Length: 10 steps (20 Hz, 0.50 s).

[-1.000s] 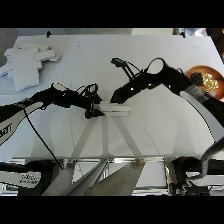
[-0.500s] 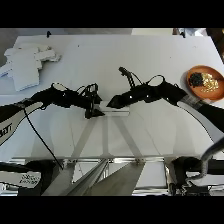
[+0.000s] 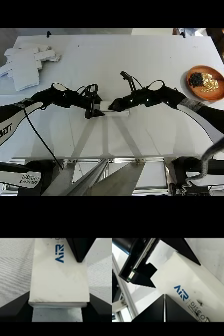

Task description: Fold the box and place the chain.

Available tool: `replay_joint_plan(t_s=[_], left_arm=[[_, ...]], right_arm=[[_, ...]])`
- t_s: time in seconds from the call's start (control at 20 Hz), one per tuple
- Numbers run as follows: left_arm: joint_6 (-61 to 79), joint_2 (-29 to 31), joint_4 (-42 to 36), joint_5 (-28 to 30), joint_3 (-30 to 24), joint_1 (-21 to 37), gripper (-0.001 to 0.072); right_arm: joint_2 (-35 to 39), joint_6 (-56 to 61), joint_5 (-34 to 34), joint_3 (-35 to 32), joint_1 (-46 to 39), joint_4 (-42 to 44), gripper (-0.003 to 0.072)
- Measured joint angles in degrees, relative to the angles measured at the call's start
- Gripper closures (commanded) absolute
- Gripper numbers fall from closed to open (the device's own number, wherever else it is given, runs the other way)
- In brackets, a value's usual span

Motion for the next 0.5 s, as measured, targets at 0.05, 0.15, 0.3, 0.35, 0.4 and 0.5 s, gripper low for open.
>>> replay_joint_plan(t_s=[0.05,0.15,0.3,0.35,0.4,0.5], left_arm=[[0.0,0.0,0.0,0.0,0.0,0.0,0.0356],[0.02,0.0,0.02,0.0,0.0,0.0,0.0356],[0.04,0.0,0.11,-0.04,0.0,0.0,0.0356],[0.04,0.0,0.13,-0.04,0.0,0.0,0.0356],[0.04,0.0,0.13,-0.04,0.0,0.0,0.0356],[0.04,0.0,0.13,-0.04,0.0,0.0,0.0356]], right_arm=[[0.0,0.37,-0.31,-0.07,0.46,-0.94,0.0678],[0.02,0.66,-1.01,-0.11,1.42,-2.36,0.0678],[0.02,0.98,-2.03,-0.13,2.45,-3.19,0.0678],[0.02,1.16,-2.23,-0.15,2.67,-3.39,0.0678],[0.02,1.36,-2.4,-0.15,2.8,-3.56,0.0678],[0.0,1.77,-2.69,-0.13,2.97,-3.87,0.0678]])
